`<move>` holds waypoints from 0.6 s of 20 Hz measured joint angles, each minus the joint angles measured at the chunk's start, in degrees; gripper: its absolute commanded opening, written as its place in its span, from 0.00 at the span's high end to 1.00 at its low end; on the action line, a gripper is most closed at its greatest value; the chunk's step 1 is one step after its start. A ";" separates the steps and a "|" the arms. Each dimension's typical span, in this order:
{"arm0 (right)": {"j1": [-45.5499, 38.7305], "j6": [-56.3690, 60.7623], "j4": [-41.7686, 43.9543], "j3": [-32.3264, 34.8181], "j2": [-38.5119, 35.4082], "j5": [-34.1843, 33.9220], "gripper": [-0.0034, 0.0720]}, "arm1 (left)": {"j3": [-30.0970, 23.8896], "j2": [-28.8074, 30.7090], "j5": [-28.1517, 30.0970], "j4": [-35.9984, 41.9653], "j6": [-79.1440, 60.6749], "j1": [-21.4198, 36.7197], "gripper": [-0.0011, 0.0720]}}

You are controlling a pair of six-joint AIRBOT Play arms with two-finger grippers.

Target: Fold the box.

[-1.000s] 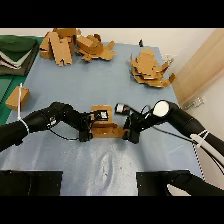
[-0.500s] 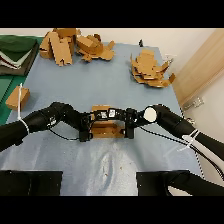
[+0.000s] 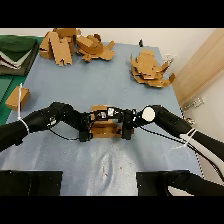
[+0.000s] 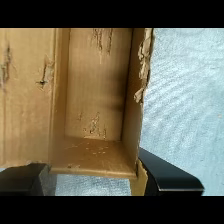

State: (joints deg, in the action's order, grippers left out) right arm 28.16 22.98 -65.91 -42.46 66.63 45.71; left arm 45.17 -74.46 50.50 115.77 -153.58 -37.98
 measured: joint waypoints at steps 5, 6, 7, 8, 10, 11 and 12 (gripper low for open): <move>0.04 0.07 3.26 0.02 1.90 -1.20 0.72 | 0.00 0.00 0.00 0.00 0.02 0.00 0.75; 0.07 0.09 3.80 0.02 2.05 -1.16 0.74 | 0.00 0.00 -0.02 0.02 0.00 0.00 0.75; 0.09 0.09 4.55 0.02 2.19 -1.07 0.77 | 0.00 0.00 0.00 0.02 0.02 0.00 0.75; 0.13 0.09 5.20 0.02 2.27 -0.81 0.84 | 0.00 0.00 -0.02 0.02 0.02 0.00 0.75; 0.33 0.09 6.36 0.02 2.34 -0.44 0.87 | 0.00 0.00 -0.02 0.02 0.02 0.00 0.75; 0.57 0.11 6.86 0.02 2.40 -0.28 0.90 | 0.00 0.00 -0.02 0.02 0.02 0.00 0.75; 0.79 0.11 7.43 0.02 2.43 -0.11 0.93 | 0.00 0.00 -0.02 0.02 0.02 0.00 0.75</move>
State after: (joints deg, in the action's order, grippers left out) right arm 28.95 23.09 -58.48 -42.44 69.06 45.60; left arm 45.17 -74.46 50.48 115.79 -153.56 -37.98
